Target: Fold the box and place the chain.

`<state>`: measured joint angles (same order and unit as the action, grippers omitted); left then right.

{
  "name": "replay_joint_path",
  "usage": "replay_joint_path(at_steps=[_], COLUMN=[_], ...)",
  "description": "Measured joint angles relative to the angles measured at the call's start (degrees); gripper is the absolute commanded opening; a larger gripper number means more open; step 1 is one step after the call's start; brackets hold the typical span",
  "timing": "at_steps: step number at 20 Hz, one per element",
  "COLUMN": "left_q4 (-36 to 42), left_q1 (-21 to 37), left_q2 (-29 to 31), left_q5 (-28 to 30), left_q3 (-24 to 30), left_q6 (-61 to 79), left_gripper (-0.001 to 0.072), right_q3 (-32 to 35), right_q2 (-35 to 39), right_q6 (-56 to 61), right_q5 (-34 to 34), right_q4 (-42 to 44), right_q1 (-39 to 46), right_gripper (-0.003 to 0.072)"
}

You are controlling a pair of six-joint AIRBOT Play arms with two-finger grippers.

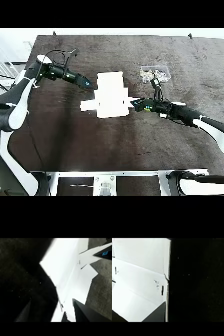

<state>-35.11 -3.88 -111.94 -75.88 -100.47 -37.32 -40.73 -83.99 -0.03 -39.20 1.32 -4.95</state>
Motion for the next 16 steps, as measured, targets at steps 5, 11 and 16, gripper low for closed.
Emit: replay_joint_path(at_steps=[5,11,16], left_q4=[0.22,2.99,4.26], left_q1=[-2.14,-3.43,-3.69], left_q2=[-3.48,-5.9,-7.56], left_q5=[-0.87,0.79,0.68], left_q3=[-2.51,-3.04,-3.08], left_q6=[0.28,2.43,3.17], left_gripper=[0.0593,0.0592,0.0589], right_q3=[-0.22,-0.22,-0.22], right_q2=[-0.68,-1.55,-1.77], right_q6=[0.61,2.45,2.84], right_q5=[-0.17,-0.22,-0.22], right_q4=[1.55,3.06,3.5], right_q1=[-0.2,-1.99,-2.21], right_gripper=[0.001,0.0009,0.001])
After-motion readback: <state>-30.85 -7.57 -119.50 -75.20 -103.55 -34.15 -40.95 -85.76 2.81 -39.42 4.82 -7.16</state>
